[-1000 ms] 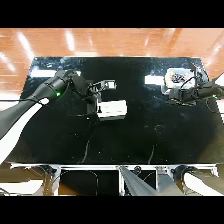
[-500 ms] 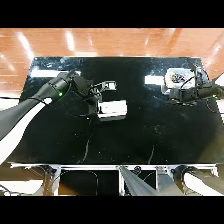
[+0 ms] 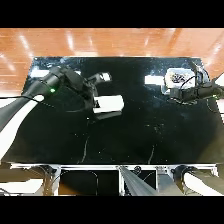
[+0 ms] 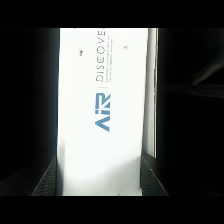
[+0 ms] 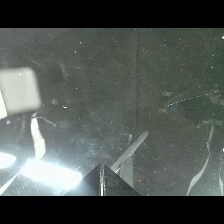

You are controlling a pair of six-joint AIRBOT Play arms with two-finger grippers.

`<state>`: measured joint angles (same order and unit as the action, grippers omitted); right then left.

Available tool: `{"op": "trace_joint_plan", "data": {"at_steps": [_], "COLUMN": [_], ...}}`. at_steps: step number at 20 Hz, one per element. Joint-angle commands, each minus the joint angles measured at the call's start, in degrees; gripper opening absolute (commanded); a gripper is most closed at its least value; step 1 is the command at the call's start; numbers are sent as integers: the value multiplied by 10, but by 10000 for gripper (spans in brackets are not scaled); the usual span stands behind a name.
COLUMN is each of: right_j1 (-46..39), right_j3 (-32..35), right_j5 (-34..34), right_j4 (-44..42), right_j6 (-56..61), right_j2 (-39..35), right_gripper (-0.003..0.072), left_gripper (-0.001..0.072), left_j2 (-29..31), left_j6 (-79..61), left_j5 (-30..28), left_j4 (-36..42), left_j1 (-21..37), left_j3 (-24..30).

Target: Fold the box and place the chain.

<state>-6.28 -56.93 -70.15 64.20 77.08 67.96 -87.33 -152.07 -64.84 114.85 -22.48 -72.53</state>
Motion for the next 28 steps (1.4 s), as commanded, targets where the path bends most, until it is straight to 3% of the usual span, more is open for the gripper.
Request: {"op": "trace_joint_plan", "data": {"at_steps": [1, 6, 9, 12, 15, 19, 23, 24, 25, 26, 28], "right_j1": [0, 0, 0, 0, 0, 0, 0, 0, 0, 0, 0], "right_j3": [0, 0, 0, 0, 0, 0, 0, 0, 0, 0, 0], "right_j5": [1, 1, 1, 7, 11, 8, 7, 5, 3, 0, -11], "right_j4": [0, 0, 0, 0, -3, -7, -7, -7, -7, -7, -7], "right_j6": [0, 0, 0, -14, -13, -8, -8, -8, -8, -8, -8], "right_j2": [0, 0, 0, 0, 0, 0, 0, 0, 0, 0, 0], "right_gripper": [36, 36, 37, 36, 37, 37, 37, 37, 37, 37, 37], "left_gripper": [20, 20, 20, 20, 20, 21, 25, 186, 578, 636, 635], "left_j2": [29, 28, 27, 2, -83, -176, -192, -192, -192, -191, -191], "left_j6": [36, 77, 108, 155, 199, 217, 221, 232, 246, 263, 268], "left_j5": [-9, 28, 111, 208, 213, 142, 135, 135, 134, 129, 99], "left_j4": [-5, -3, -1, 24, 46, 45, 42, 41, 41, 37, 16], "left_j1": [82, 275, 390, 467, 498, 489, 478, 478, 478, 478, 478], "left_j3": [-18, -31, -31, -33, -93, -181, -186, -187, -190, -198, -229]}}
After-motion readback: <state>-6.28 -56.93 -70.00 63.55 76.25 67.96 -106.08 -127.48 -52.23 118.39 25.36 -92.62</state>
